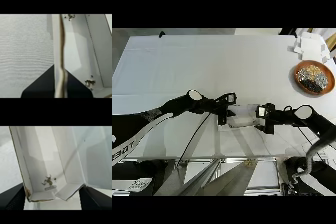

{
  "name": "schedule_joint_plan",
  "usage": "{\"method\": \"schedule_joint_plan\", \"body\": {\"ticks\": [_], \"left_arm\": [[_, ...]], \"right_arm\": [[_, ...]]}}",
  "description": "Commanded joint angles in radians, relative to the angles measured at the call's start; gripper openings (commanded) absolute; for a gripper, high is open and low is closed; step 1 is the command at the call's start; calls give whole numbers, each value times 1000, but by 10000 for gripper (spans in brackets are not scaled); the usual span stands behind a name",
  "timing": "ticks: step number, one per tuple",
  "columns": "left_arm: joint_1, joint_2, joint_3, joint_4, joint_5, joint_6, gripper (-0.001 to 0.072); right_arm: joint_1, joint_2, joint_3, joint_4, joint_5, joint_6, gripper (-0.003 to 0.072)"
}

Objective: Fold the box and place the chain.

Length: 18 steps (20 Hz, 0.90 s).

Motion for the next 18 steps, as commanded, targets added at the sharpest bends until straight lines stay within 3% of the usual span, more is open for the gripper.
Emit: {"method": "schedule_joint_plan", "body": {"ticks": [1, 7, 18], "left_arm": [[-1, 0, 0, 0, 1, 0, 11], [-1, 0, 0, 0, 1, 0, 11], [-1, 0, 0, 0, 1, 0, 11]], "right_arm": [[0, -39, 0, 6, 52, -52, 668], [0, -50, 0, 11, 101, -51, 666], [0, -88, 0, 125, 71, -89, 662]]}}
